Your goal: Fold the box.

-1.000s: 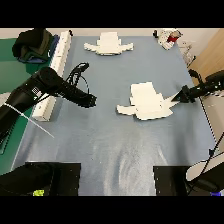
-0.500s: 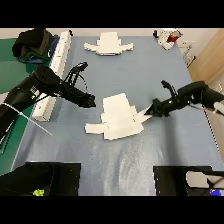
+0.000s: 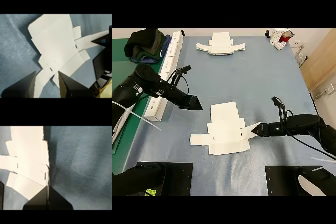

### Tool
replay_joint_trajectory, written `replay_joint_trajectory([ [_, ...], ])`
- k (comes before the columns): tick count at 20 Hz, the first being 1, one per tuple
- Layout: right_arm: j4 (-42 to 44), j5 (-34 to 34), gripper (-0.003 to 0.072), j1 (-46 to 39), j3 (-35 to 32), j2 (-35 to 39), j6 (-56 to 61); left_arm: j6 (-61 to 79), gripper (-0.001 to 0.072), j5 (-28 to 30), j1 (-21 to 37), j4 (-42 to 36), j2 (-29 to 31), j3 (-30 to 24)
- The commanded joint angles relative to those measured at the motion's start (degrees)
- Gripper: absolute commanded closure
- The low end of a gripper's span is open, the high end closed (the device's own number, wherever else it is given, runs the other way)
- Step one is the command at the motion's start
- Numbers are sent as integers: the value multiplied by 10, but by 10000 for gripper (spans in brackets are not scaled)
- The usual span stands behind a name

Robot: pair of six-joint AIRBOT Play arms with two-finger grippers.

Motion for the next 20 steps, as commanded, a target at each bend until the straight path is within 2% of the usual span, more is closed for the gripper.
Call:
replay_joint_trajectory([
  [1, -9, 21, 681, 24, -14, 23, -15, 19, 312, 8, 7, -7, -31, 0],
  [7, -10, 26, 681, 24, -14, 23, -16, 102, 312, 5, 7, -79, -168, 0],
  [12, -10, 24, 681, 24, -14, 23, -16, 183, 312, -19, 7, -176, -277, 7],
  [15, -10, 23, 681, 24, -14, 23, -16, 206, 312, -25, 5, -208, -311, 19],
  [20, -11, 22, 681, 24, -14, 23, -16, 244, 313, -71, 1, -210, -318, 21],
])
